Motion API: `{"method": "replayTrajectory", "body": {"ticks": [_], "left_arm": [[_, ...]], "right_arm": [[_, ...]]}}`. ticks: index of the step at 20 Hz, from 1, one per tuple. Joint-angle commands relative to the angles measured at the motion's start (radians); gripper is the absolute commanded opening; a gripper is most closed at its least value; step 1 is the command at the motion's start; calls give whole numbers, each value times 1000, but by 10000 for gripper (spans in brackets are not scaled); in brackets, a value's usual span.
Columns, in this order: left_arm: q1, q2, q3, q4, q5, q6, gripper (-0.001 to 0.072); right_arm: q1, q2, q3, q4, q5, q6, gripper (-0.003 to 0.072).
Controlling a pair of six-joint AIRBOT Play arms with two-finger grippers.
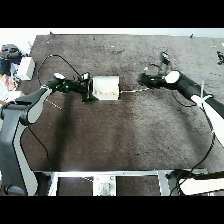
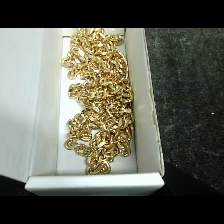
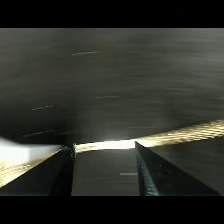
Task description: Fold the box and place the chain.
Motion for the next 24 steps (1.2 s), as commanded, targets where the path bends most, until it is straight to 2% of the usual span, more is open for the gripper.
{"method": "replayTrajectory", "body": {"ticks": [1,6,8,9,12,13,16,18,21,24], "left_arm": [[0,0,0,0,0,0,288],[0,0,0,0,0,0,287],[0,0,0,0,0,0,288],[0,0,0,0,0,0,287],[0,0,0,0,0,0,288],[0,0,0,0,0,0,287],[0,0,0,0,0,0,288],[0,0,0,0,0,0,288],[0,0,0,0,0,0,287],[0,0,0,0,0,0,288]], "right_arm": [[-156,-38,-34,-13,22,52,421],[-180,-109,-28,49,-107,51,420],[-179,-156,3,82,-118,51,419],[-174,-177,22,93,-119,44,396],[-143,-227,76,95,-114,24,51],[-126,-218,78,95,-107,8,11],[-69,-118,77,96,-14,-41,11],[-11,4,78,96,43,-93,10],[84,168,78,96,39,-129,11],[164,269,78,95,9,-130,11]]}}
